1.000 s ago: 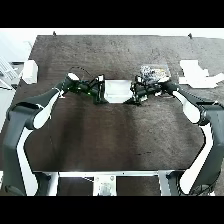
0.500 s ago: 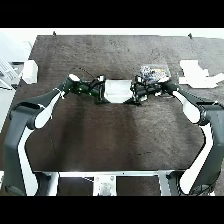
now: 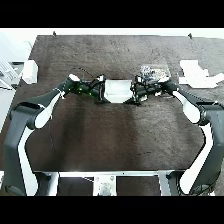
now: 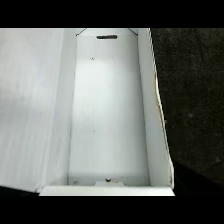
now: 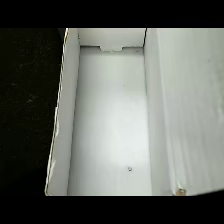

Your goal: Fold the box and place the chain.

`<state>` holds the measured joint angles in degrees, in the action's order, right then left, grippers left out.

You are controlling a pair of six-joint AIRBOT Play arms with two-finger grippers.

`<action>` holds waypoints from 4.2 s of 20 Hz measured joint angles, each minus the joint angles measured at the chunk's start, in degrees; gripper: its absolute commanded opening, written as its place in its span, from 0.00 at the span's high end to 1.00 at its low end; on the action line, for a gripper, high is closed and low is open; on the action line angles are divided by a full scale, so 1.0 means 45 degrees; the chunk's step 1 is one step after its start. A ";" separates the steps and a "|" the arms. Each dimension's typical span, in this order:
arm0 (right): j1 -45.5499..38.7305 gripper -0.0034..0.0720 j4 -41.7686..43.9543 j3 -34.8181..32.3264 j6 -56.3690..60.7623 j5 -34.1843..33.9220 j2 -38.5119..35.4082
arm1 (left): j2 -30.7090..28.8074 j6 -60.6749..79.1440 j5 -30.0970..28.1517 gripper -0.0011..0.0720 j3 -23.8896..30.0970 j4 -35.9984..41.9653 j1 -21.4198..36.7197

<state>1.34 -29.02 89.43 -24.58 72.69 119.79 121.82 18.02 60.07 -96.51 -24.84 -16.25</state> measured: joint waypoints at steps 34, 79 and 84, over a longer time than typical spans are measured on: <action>0.0000 0.30 0.0000 0.0000 0.0000 -0.0005 0.0000 | 0.0165 0.0010 -0.0155 0.67 0.0000 0.0379 -0.0073; -0.0612 0.95 -0.0408 -0.0151 0.4983 0.1243 -0.3614 | 0.0160 -0.0034 -0.0097 0.67 -0.0005 0.0379 -0.0087; 0.0160 0.95 0.0209 -0.0078 0.5518 -0.0850 -0.3055 | 0.0160 -0.0039 -0.0097 0.67 -0.0005 0.0384 -0.0087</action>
<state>2.07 -28.08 89.08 0.25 68.86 106.04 122.54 17.85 59.64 -96.53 -23.11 -16.64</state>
